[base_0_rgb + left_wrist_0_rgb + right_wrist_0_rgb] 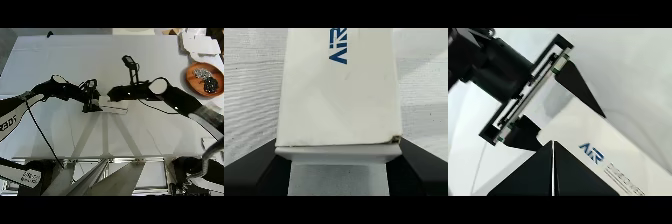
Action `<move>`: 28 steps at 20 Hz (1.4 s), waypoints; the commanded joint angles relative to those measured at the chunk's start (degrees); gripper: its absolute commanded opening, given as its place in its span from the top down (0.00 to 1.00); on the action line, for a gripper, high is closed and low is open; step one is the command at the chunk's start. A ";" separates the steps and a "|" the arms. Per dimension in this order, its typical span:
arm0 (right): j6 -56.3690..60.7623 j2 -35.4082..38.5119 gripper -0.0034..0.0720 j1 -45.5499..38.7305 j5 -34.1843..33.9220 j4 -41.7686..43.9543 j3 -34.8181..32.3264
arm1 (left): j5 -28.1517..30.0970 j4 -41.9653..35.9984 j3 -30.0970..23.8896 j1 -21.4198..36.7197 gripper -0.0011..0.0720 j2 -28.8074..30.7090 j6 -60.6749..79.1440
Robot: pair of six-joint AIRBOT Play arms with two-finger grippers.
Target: Fold the box and place the chain.
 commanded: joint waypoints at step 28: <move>1.38 23.96 0.94 2.86 2.40 -16.70 -13.25 | 0.04 0.15 -0.02 0.04 0.51 -0.04 0.02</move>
